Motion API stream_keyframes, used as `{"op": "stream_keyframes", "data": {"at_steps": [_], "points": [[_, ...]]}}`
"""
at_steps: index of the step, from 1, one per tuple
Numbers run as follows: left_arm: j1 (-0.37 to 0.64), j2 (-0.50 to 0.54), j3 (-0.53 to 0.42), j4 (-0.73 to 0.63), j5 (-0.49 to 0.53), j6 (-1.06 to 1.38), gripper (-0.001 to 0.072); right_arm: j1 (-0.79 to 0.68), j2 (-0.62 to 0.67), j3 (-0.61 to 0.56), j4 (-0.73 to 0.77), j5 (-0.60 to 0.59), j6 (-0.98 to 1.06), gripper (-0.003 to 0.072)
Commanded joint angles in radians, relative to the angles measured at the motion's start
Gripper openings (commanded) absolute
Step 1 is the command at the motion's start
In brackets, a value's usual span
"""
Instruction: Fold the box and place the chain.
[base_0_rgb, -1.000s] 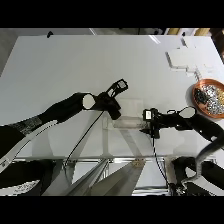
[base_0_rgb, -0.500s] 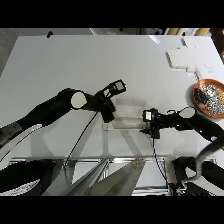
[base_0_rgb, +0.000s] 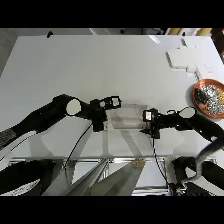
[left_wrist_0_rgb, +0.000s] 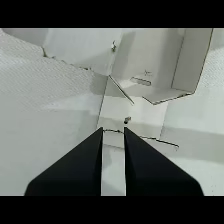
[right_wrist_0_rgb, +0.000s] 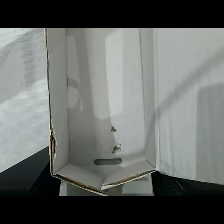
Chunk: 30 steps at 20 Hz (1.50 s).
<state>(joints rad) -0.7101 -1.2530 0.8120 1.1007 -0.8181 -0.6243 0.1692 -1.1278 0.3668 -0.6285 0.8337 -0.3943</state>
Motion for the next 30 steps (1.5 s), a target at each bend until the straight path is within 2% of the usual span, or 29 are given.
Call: {"op": "stream_keyframes", "data": {"at_steps": [1, 2, 3, 5, 6, 7, 9, 13, 18, 21, 23, 27, 30], "points": [[0.001, 0.037, -0.008, 0.015, 0.006, 0.024, 0.0156, 0.000, 0.000, 0.001, 0.001, 0.000, 0.000, 0.0403], [0.001, 0.060, -0.004, 0.016, 0.002, 0.027, 0.0176, 0.000, 0.000, 0.001, 0.001, 0.000, 0.000, 0.0404], [0.000, 0.072, 0.013, 0.026, -0.024, 0.026, 0.0234, 0.000, 0.000, 0.001, 0.001, 0.000, 0.000, 0.0403], [-0.002, 0.048, 0.095, 0.076, -0.138, 0.025, 0.0233, 0.000, 0.000, 0.001, 0.001, 0.000, 0.000, 0.0404], [-0.002, 0.025, 0.129, 0.090, -0.160, 0.026, 0.0245, 0.000, 0.000, 0.001, 0.001, 0.000, 0.000, 0.0403], [-0.004, 0.000, 0.157, 0.087, -0.158, 0.026, 0.0291, 0.000, 0.000, 0.001, 0.001, 0.000, 0.000, 0.0403], [-0.027, -0.048, 0.186, 0.082, -0.146, 0.063, 0.0290, 0.000, 0.000, 0.001, 0.001, 0.000, 0.000, 0.0404], [-0.063, -0.124, 0.187, 0.082, -0.166, 0.082, 0.0290, 0.000, 0.000, 0.001, 0.001, 0.000, 0.000, 0.0403], [-0.036, -0.126, 0.158, 0.086, -0.273, 0.196, 0.0290, 0.000, 0.000, 0.001, 0.001, 0.000, 0.000, 0.0403], [-0.007, -0.126, 0.098, 0.085, -0.259, 0.252, 0.0291, 0.000, 0.000, 0.001, 0.000, 0.000, 0.000, 0.0404], [0.000, -0.126, 0.074, 0.074, -0.212, 0.301, 0.0291, 0.000, 0.000, 0.001, 0.001, 0.000, 0.000, 0.0403], [-0.003, -0.127, 0.072, -0.031, -0.092, 0.383, 0.0291, 0.000, 0.000, 0.001, 0.001, 0.000, 0.000, 0.0403], [-0.016, -0.128, 0.072, -0.062, -0.083, 0.446, 0.0290, 0.000, 0.000, 0.001, 0.001, 0.000, 0.000, 0.0403]]}}
